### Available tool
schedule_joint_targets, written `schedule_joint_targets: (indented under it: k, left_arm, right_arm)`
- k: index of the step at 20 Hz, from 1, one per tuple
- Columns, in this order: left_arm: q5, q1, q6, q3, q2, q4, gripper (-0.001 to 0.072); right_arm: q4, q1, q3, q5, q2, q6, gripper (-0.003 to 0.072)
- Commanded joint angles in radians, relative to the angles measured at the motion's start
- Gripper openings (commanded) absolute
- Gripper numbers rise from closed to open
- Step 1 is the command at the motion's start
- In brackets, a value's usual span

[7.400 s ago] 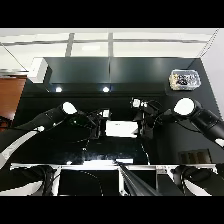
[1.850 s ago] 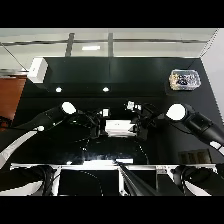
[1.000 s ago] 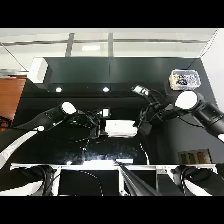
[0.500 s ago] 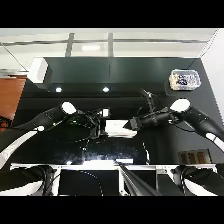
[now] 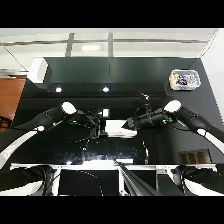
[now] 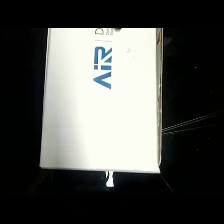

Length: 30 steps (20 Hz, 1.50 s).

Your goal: Fold the box and place the chain.

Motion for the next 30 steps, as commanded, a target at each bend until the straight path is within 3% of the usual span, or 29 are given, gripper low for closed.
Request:
schedule_joint_targets:
  k: [1,7,12,13,15,21,25,27,30]
  left_arm:
    - [0.0,0.0,-0.001,0.0,0.0,-0.001,0.0354]
    - [-0.001,0.0,-0.001,0.0,0.0,-0.001,0.0355]
    - [-0.002,0.0,-0.002,0.0,0.002,0.0,0.0359]
    - [-0.002,0.0,-0.002,0.0,0.007,0.001,0.0433]
    - [-0.002,0.0,-0.006,0.0,0.026,0.009,0.0714]
    - [-0.024,0.01,-0.273,0.0,0.191,0.278,0.0715]
    - [-0.072,-0.04,-0.352,0.04,0.253,0.265,0.0713]
    - [-0.04,-0.093,-0.398,0.086,0.238,0.255,0.0709]
    - [0.036,-0.151,-0.398,0.148,0.171,0.137,0.0709]
  right_arm:
    - [-0.031,0.001,0.0,-0.018,-0.005,0.0,0.0016]
    - [-0.025,-0.001,0.006,0.002,-0.005,-0.002,0.0016]
    - [-0.028,-0.084,0.117,0.208,0.116,-0.008,0.0016]
    - [-0.032,-0.121,0.139,0.244,0.161,-0.008,0.0016]
    - [-0.05,-0.22,0.166,0.297,0.264,-0.005,0.0016]
    - [-0.157,-0.545,0.167,0.359,0.481,0.022,0.0016]
    - [-0.157,-0.597,0.163,0.346,0.486,0.016,0.0016]
    - [-0.158,-0.597,0.162,0.334,0.486,0.009,0.0016]
    - [-0.157,-0.597,0.162,0.301,0.486,-0.001,0.0017]
